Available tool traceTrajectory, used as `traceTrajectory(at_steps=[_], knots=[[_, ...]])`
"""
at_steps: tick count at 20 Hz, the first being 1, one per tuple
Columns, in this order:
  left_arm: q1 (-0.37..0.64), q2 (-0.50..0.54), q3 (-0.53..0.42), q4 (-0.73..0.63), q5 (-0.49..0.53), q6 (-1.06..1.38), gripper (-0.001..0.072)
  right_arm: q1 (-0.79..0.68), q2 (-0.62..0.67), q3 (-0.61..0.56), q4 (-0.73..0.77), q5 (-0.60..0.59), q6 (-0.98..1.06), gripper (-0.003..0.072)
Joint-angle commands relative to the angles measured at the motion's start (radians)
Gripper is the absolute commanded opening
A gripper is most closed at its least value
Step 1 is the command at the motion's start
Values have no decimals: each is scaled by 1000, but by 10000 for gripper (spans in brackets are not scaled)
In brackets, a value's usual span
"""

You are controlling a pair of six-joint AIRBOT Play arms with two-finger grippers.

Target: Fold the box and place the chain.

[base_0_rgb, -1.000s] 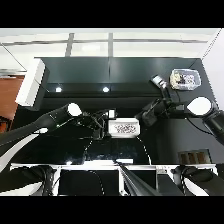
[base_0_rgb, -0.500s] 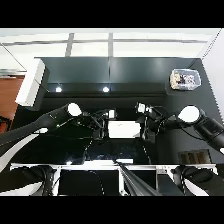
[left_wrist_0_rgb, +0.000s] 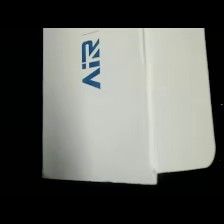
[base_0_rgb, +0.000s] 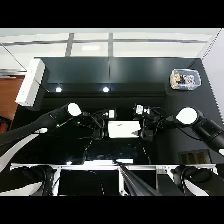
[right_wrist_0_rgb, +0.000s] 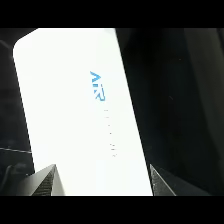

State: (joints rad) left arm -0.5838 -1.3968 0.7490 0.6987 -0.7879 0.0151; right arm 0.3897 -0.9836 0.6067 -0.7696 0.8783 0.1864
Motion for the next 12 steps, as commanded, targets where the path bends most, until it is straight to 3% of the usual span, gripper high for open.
traceTrajectory(at_steps=[1,3,4,5,12], knots=[[0,0,0,0,-2,0,400,1,0,0,-17,-19,-4,700],[0,0,0,0,-2,0,400,1,0,0,-15,-19,-4,699],[0,0,0,0,-2,0,400,1,0,0,-8,-19,-2,573],[0,0,0,0,-3,0,400,1,0,0,0,-19,7,529],[0,0,0,0,-9,0,400,1,1,1,15,-18,73,527]])
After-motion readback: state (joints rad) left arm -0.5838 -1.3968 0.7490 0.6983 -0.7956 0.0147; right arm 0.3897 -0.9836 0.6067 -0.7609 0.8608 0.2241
